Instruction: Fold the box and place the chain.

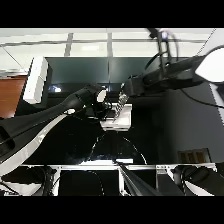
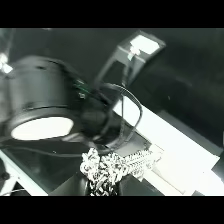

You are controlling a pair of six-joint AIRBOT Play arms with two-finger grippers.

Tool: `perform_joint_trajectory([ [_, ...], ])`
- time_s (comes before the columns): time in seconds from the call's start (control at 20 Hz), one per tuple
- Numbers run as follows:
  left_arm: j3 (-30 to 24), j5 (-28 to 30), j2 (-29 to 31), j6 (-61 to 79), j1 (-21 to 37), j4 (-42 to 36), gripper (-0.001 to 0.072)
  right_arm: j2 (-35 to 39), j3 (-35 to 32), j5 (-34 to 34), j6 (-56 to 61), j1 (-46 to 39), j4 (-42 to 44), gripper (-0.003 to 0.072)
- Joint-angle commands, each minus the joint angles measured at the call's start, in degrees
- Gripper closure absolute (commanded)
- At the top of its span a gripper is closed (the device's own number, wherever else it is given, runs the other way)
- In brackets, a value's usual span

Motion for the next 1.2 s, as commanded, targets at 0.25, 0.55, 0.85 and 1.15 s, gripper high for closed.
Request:
perform_joint_trajectory([
  [0.25,0.04,0.00,-0.04,0.02,0.04,0.02,0.0684,-3.37,-14.32,-6.71,0.48,0.68,-0.04,0.0669],
  [0.55,0.04,0.26,-0.04,0.00,0.04,0.02,0.0684,-4.98,-16.39,-9.46,1.03,0.02,-0.70,0.0377],
  [0.85,0.04,0.44,-0.09,0.00,0.04,0.00,0.0684,1.73,-16.26,0.24,-1.16,-10.60,-7.23,0.0382],
  [1.15,0.15,1.05,0.07,-9.44,-1.68,-1.25,0.0684,3.76,-16.46,2.97,-6.47,-13.46,-7.80,0.0382],
])
